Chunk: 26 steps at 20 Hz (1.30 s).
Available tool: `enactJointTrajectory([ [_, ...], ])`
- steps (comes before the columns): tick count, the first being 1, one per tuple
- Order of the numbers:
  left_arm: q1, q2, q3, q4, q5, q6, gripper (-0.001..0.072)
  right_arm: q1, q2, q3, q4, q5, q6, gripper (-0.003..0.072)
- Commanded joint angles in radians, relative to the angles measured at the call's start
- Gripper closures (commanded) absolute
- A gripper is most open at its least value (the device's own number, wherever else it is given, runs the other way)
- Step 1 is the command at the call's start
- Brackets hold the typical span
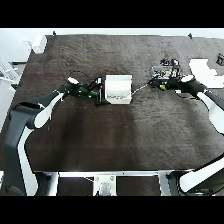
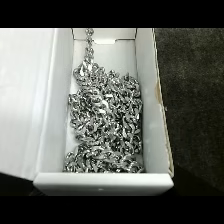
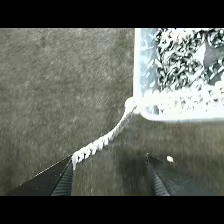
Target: Fold the box and place the chain.
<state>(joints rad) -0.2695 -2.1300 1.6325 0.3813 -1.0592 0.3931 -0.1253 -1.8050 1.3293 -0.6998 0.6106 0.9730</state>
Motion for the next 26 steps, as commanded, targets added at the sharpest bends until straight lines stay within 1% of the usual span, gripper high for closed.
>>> enactJointTrajectory([
  [1,0.001,0.001,0.000,0.000,0.001,0.000,0.0238,0.006,-0.053,0.048,0.071,0.010,-0.072,0.0140],
  [2,0.001,0.001,0.000,0.000,0.000,0.000,0.0238,0.006,-0.063,0.056,0.095,0.009,-0.099,0.0142],
  [4,0.001,0.001,0.000,0.000,0.001,0.000,0.0238,0.006,-0.080,0.068,0.140,0.009,-0.153,0.0172],
  [6,0.001,0.001,0.000,0.000,0.000,0.000,0.0238,0.006,-0.093,0.073,0.150,-0.003,-0.170,0.0297],
  [7,0.001,0.001,0.000,0.000,0.001,0.000,0.0238,0.006,-0.097,0.072,0.150,-0.019,-0.170,0.0334],
  [8,0.001,0.001,0.000,0.000,0.001,0.000,0.0238,0.006,-0.098,0.072,0.150,-0.031,-0.170,0.0394],
  [9,0.001,0.001,0.000,0.000,0.000,0.000,0.0238,0.005,-0.098,0.072,0.150,-0.043,-0.170,0.0545],
  [10,0.001,0.001,0.000,0.000,0.001,0.000,0.0238,0.004,-0.098,0.075,0.150,-0.045,-0.169,0.0676],
  [12,0.001,0.001,0.000,0.000,0.001,0.000,0.0238,0.004,-0.079,0.075,0.151,-0.011,-0.161,0.0673],
  [14,0.001,0.001,0.000,0.000,0.000,0.000,0.0238,0.005,-0.024,0.068,0.149,0.034,-0.089,0.0676],
  [16,0.001,0.001,0.000,0.000,0.000,0.000,0.0238,0.012,0.069,0.048,0.132,0.040,-0.047,0.0677],
  [18,0.001,0.001,0.000,0.000,0.001,0.000,0.0238,0.031,0.189,0.029,0.093,0.039,-0.037,0.0677],
  [21,0.001,0.001,0.000,0.000,0.000,0.000,0.0238,0.082,0.375,0.024,-0.031,0.022,0.004,0.0678],
  [23,0.001,0.001,0.000,0.000,0.000,0.000,0.0238,0.116,0.475,0.024,-0.103,0.010,0.023,0.0678],
  [26,0.001,0.001,0.000,0.000,0.000,0.000,0.0238,0.163,0.584,0.024,-0.117,0.010,0.023,0.0678],
])
